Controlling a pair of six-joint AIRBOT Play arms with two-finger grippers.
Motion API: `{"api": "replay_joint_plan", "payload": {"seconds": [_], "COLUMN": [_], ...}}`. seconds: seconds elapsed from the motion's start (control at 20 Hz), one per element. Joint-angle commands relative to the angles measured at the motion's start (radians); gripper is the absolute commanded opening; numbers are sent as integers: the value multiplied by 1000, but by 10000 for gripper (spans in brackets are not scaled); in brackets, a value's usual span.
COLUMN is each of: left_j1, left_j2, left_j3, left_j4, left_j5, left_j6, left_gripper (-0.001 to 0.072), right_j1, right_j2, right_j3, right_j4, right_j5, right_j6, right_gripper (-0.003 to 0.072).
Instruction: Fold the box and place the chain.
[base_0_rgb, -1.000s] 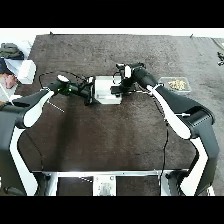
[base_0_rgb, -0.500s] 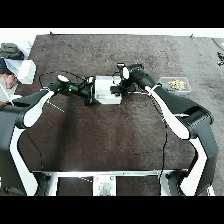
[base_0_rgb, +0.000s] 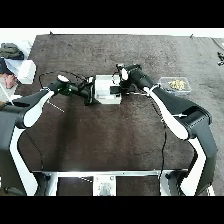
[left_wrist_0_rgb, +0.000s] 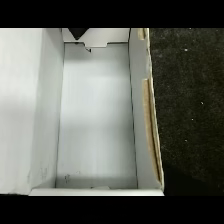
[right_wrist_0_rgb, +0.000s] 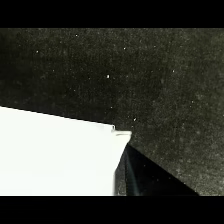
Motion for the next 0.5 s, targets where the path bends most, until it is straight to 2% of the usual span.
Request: {"api": "replay_joint_plan", "payload": {"seconds": [0.0,0.25,0.3,0.45], "left_j1": [0,0,0,0], "left_j2": [0,0,0,0], "left_j3": [0,0,0,0], "left_j4": [0,0,0,0], "left_j5": [0,0,0,0], "left_j6": [1,1,1,1], "left_gripper": [411,411,411,411], "right_j1": [4,18,17,17], "right_j2": [-2,-17,-17,-17], "right_j3": [1,1,1,1], "right_j4": [-3,-19,-24,-30], "right_j5": [0,0,0,0], "right_j6": [11,14,15,35], "right_gripper": [278,274,181,161]}}
